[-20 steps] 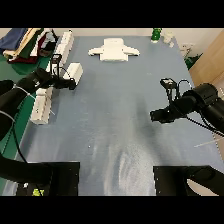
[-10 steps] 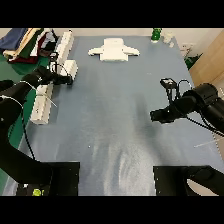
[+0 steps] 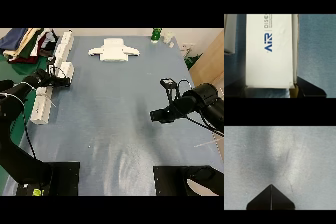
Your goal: Fold the box.
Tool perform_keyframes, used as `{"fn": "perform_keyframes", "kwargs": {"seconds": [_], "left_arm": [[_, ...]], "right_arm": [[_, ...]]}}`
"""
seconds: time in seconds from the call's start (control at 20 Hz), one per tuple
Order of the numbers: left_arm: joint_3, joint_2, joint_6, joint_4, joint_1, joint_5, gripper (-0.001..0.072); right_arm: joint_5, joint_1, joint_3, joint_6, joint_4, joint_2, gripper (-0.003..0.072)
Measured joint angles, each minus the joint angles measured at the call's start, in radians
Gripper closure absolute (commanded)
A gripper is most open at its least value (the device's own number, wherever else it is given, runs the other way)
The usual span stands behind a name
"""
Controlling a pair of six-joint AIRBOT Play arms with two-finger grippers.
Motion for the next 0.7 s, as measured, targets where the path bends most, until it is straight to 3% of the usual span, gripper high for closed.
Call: {"fn": "perform_keyframes", "kwargs": {"seconds": [0.35, 0.45, 0.7], "left_arm": [[0.001, -0.007, 0.000, 0.000, 0.001, 0.005, 0.0185], [0.001, -0.008, 0.000, 0.000, 0.001, 0.007, 0.0010], [0.001, -0.008, 0.000, 0.000, 0.002, 0.004, 0.0010]], "right_arm": [[0.000, 0.000, 0.000, 0.000, 0.000, 0.000, 0.0682], [0.000, 0.000, 0.000, 0.000, 0.000, 0.000, 0.0682], [0.000, 0.000, 0.000, 0.000, 0.000, 0.000, 0.0682]]}}
